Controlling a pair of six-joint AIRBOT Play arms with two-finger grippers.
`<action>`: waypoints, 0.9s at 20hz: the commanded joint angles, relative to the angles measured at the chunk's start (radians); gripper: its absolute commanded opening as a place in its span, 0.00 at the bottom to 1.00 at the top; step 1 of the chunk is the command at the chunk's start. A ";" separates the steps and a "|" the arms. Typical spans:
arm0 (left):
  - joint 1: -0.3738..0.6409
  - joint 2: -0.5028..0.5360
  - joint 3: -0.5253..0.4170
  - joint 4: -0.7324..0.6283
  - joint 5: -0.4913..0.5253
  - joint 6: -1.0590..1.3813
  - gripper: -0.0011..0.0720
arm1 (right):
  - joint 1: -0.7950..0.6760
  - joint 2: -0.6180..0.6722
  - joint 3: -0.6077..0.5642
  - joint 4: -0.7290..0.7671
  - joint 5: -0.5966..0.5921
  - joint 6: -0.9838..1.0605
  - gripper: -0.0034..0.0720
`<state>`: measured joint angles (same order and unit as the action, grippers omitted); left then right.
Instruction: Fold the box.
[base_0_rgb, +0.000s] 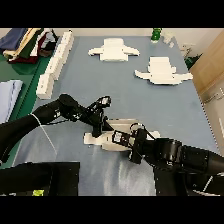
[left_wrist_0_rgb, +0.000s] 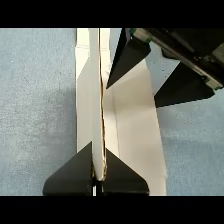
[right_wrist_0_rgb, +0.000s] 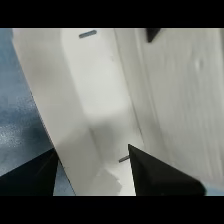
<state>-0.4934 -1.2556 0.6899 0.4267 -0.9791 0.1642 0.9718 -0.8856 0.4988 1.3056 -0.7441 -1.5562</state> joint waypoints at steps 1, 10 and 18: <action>0.000 0.001 0.001 0.000 0.000 0.000 0.03 | 0.002 0.008 0.049 -0.066 -0.064 0.159 0.91; 0.000 0.001 0.001 0.000 0.000 0.000 0.03 | 0.002 0.008 0.073 -0.067 -0.206 0.361 1.00; 0.000 0.001 0.001 0.000 0.000 0.000 0.03 | -0.179 0.051 0.078 0.061 -0.189 -0.041 1.00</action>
